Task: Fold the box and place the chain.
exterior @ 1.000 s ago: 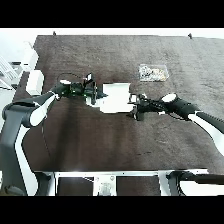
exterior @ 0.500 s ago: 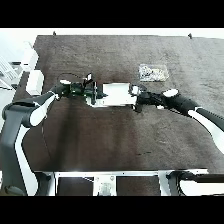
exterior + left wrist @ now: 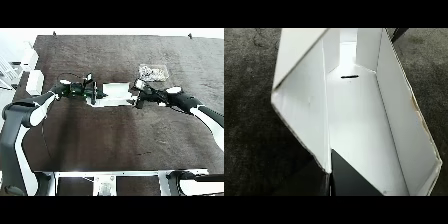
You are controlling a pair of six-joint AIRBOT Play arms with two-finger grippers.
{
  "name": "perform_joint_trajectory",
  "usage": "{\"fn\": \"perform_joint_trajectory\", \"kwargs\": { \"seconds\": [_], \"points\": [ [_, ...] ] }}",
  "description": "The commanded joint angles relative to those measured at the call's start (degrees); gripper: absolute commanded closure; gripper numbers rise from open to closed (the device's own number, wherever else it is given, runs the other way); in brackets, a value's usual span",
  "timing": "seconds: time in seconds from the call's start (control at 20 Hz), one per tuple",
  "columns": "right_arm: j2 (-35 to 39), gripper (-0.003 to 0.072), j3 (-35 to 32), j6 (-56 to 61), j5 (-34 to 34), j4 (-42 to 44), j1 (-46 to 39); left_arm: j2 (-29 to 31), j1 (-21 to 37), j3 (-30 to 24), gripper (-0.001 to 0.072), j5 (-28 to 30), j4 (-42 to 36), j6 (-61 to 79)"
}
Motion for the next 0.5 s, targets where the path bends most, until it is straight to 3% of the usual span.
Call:
{"fn": "perform_joint_trajectory", "kwargs": {
  "seconds": [0.0, 0.3, 0.45],
  "points": [
    [-2.27, -0.0028, 2.73, 0.9, 6.86, 0.15, -2.29, 0.04, -0.02, 0.04, 0.0688, -0.02, 0.0, 0.02],
    [-9.57, -0.0028, 11.78, 6.43, 18.58, -7.96, -4.11, 0.04, -0.02, 0.04, 0.0688, -0.02, 0.0, 0.02],
    [-11.72, -0.0028, 14.8, 7.39, 21.09, -11.21, -4.13, 0.04, -0.02, 0.04, 0.0688, -0.02, 0.0, 0.02]
  ]
}}
